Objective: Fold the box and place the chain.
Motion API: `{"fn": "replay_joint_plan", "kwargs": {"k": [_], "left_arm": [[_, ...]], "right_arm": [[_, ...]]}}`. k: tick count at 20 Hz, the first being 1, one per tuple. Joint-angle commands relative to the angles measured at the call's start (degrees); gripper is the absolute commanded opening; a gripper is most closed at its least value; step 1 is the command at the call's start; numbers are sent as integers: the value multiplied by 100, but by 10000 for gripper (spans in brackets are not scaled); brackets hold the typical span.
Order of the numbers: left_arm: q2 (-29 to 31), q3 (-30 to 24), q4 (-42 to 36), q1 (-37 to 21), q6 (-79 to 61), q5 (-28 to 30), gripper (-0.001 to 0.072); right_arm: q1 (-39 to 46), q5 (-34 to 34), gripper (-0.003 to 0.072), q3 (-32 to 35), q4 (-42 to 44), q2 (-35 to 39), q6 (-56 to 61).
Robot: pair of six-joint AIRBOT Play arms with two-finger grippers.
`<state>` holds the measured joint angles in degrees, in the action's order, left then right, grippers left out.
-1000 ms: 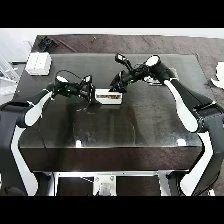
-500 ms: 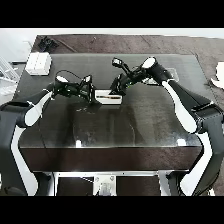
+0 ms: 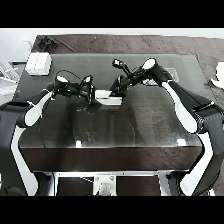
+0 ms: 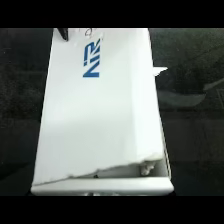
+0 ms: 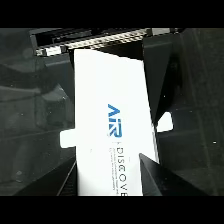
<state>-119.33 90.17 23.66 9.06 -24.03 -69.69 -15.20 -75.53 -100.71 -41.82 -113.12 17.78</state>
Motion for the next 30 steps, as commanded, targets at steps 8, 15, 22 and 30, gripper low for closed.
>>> {"fn": "replay_joint_plan", "kwargs": {"k": [8,15,22,30], "left_arm": [[2,2,-13,-2,20,17,430],[0,2,-13,-2,20,20,430],[0,2,-13,-2,17,20,430],[0,2,-13,-2,20,20,430]], "right_arm": [[-4,-103,429,236,2,-11,-9],[4,-101,502,223,199,125,-140],[70,-98,84,229,433,203,-269],[74,81,11,446,431,190,-247]]}}
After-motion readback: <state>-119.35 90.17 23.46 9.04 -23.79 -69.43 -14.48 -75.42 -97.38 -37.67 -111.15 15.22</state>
